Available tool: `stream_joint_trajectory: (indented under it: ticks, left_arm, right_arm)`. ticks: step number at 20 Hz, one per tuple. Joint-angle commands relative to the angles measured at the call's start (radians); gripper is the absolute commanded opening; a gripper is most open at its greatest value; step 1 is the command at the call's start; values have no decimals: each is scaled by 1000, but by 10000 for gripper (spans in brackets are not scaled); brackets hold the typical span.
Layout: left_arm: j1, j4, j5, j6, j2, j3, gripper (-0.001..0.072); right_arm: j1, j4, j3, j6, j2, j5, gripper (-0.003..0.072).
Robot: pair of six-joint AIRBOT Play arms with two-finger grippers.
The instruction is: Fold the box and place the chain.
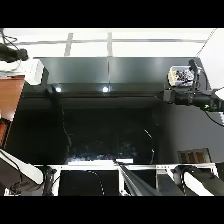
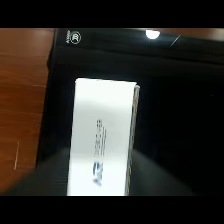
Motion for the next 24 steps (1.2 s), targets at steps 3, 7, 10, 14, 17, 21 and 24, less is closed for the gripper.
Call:
stream_joint_trajectory:
  ticks: [3,7,10,14,17,21,24]
  left_arm:
    - [-54,-153,-156,-40,283,-168,24]
    - [-236,-167,66,-13,618,-666,25]
    - [-348,-167,284,-6,920,-1111,26]
    - [-354,-163,344,-6,1201,-1428,27]
    - [-335,-145,337,-7,1273,-1460,28]
    - [-335,-145,342,-8,1268,-1460,29]
    - [-335,-145,342,-8,1260,-1460,29]
  right_arm:
    - [160,-349,7,274,-11,-229,18]
    - [167,-530,13,330,-35,-190,18]
    - [167,-647,13,327,-35,-211,19]
    - [167,-649,13,327,-35,-216,19]
    - [167,-649,13,327,-35,-216,18]
    - [167,-649,13,327,-35,-216,18]
    - [167,-649,13,327,-35,-216,19]
